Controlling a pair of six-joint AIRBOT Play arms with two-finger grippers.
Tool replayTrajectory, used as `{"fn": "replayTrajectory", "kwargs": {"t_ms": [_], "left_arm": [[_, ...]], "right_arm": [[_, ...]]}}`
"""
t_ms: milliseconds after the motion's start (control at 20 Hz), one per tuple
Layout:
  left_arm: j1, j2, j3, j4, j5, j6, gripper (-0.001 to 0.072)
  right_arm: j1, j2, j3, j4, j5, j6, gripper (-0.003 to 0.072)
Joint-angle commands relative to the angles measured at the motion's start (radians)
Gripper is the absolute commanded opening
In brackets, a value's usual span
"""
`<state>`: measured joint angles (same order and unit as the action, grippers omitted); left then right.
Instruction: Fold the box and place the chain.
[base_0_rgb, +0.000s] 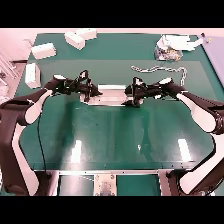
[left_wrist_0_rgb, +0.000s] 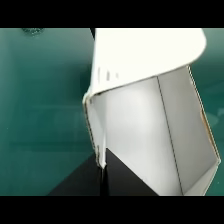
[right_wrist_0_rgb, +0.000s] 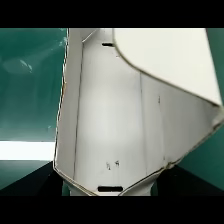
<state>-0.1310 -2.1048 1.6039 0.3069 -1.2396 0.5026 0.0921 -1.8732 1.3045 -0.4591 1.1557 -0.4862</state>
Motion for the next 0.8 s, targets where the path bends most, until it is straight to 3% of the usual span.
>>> {"fn": "replayTrajectory", "kwargs": {"t_ms": [0, 250, 750], "left_arm": [[0.000, 0.000, 0.001, 0.000, 0.001, 0.000, 0.0021], [0.000, 0.000, 0.001, 0.000, 0.001, 0.000, 0.0020], [0.000, 0.000, 0.001, 0.000, 0.001, 0.000, 0.0020]], "right_arm": [[0.016, -0.012, 0.001, 0.006, -0.010, 0.016, 0.0642], [0.027, -0.014, 0.001, 0.066, -0.011, 0.011, 0.0643], [0.037, -0.030, 0.002, 0.008, -0.037, 0.023, 0.0642]]}}
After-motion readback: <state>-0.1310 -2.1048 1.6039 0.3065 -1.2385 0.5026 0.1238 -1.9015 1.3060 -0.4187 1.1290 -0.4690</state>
